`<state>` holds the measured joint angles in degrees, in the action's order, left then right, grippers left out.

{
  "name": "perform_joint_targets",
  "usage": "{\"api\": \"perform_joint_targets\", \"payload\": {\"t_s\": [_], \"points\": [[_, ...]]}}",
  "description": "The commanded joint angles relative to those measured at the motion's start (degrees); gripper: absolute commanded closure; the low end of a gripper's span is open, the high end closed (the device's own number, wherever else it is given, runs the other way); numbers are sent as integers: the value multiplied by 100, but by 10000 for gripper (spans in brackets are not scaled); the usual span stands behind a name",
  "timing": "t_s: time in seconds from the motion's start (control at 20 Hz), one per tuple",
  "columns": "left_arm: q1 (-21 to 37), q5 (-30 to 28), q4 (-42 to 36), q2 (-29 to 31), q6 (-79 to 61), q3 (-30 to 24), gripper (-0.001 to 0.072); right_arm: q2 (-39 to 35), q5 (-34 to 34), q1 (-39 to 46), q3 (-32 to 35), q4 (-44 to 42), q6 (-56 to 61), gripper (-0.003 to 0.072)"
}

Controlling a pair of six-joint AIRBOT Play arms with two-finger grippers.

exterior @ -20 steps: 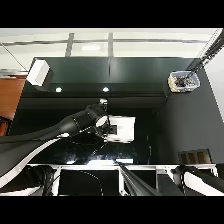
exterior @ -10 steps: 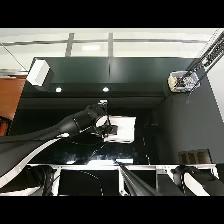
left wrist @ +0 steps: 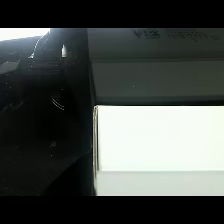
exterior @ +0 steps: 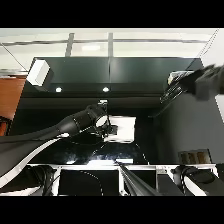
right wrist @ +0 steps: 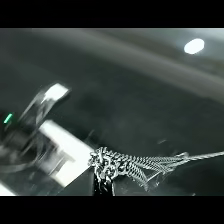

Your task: Fold the box and place the chain.

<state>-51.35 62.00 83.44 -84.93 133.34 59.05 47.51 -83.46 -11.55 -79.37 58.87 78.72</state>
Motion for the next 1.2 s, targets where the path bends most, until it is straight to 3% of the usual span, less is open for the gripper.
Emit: {"api": "perform_joint_targets", "payload": {"t_s": [0.0, 0.45, 0.8, 1.0, 1.15], "points": [[2, -2, 0, 0, 0, 0, 680, -39, -107, -656, 348, -46, -26, 681], [2, -22, 0, 0, 0, 0, 680, -39, 170, -820, 754, -1491, 50, 680], [2, -20, -2, 0, 0, 0, 680, -26, 1222, -1134, 1272, -1290, 52, 680], [2, -20, -2, 0, 0, 0, 680, -26, 1014, -1134, 1276, -413, 350, 680], [2, -20, -2, 0, 0, 0, 680, -26, 780, -1137, 1453, -586, 356, 680]]}}
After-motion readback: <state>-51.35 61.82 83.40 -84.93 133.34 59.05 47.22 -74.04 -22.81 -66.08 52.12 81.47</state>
